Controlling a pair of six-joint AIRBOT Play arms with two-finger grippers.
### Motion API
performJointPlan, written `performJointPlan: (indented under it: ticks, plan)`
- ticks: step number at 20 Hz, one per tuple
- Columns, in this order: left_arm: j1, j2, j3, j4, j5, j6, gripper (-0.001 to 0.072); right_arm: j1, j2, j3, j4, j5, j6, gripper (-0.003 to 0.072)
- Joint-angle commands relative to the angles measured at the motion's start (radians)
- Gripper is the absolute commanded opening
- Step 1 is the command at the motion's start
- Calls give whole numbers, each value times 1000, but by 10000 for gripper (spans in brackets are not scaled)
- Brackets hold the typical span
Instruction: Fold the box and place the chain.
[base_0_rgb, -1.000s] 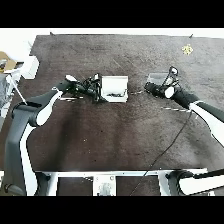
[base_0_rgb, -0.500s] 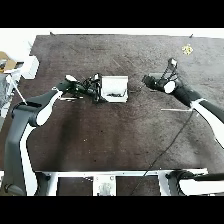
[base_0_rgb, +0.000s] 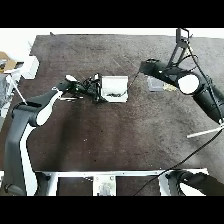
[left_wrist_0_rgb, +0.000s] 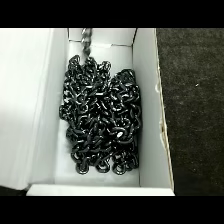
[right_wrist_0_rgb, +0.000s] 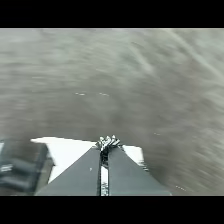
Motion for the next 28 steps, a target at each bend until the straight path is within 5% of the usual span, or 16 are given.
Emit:
performJointPlan:
  ticks: [1,8,10,15,16,18,20,24,28]
  plan:
    - [0,1,0,0,0,0,464,123,-18,1,-6,-124,-5,5]
    - [0,1,0,0,0,0,463,184,-315,1,-6,-142,-6,17]
    - [0,1,0,0,0,0,464,164,-342,1,-8,-133,-7,564]
    - [0,1,0,0,0,0,463,103,-181,2,-163,-166,-80,545]
    - [0,1,0,0,0,0,463,76,-148,12,-202,-153,-80,220]
    - [0,1,0,0,0,0,463,-9,-138,74,-203,-35,-105,168]
    - [0,1,0,0,0,0,464,-103,-173,161,-44,109,-305,153]
    - [0,1,0,0,0,0,463,-289,-379,398,633,496,-969,138]
    - [0,1,0,0,0,0,463,-361,-610,579,751,682,-1068,138]
